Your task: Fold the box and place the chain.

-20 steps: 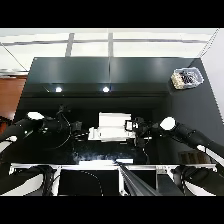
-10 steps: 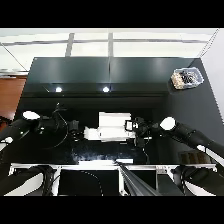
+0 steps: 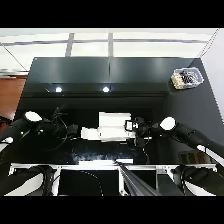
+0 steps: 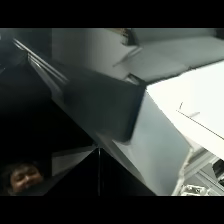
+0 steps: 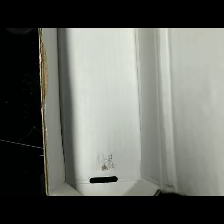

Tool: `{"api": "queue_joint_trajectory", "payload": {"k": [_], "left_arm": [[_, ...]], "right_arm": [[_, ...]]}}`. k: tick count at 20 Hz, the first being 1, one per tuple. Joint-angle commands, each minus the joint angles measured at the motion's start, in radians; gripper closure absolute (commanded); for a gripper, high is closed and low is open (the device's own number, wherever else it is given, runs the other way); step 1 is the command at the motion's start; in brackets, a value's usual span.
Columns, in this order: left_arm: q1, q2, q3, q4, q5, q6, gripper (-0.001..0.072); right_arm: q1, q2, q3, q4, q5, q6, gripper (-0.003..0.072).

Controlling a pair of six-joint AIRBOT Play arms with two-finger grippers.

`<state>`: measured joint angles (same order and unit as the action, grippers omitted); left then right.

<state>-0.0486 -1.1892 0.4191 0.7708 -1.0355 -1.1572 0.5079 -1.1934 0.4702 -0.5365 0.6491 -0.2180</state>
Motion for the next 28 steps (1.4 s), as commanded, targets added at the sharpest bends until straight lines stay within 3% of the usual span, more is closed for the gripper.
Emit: {"api": "queue_joint_trajectory", "payload": {"k": [1, 7, 16, 18, 19, 20, 21, 23, 28], "left_arm": [[-0.095, -0.025, 0.0, 0.0, 0.085, -0.044, 0.0689], [-0.132, -0.032, 0.001, -0.283, 0.085, 0.185, 0.0689], [-0.13, -0.029, 0.03, -0.39, 0.005, 0.377, 0.0686], [-0.13, -0.028, 0.069, -0.365, -0.017, 0.376, 0.0585], [-0.13, -0.025, 0.092, -0.334, -0.026, 0.361, 0.042], [-0.131, -0.02, 0.116, -0.293, -0.04, 0.33, 0.0118], [-0.131, -0.017, 0.137, -0.254, -0.048, 0.287, -0.0009], [-0.146, -0.017, 0.165, -0.196, -0.04, 0.209, -0.0005], [-0.322, -0.017, 0.169, -0.09, 0.075, 0.04, 0.0022]], "right_arm": [[0.001, -0.001, 0.0, 0.0, 0.0, 0.0, 0.021], [0.001, -0.001, 0.0, 0.0, 0.0, 0.0, 0.021], [0.001, -0.001, 0.0, 0.0, 0.0, 0.0, 0.021], [0.001, -0.001, 0.0, 0.0, 0.0, 0.0, 0.021], [0.001, -0.001, 0.0, 0.0, 0.0, 0.0, 0.021], [0.001, -0.001, 0.0, 0.0, 0.0, 0.0, 0.021], [0.001, -0.001, 0.0, 0.0, 0.0, 0.0, 0.021], [0.001, -0.001, 0.0, 0.0, 0.0, 0.0, 0.021], [0.001, -0.001, 0.0, 0.0, -0.001, 0.0, 0.021]]}}
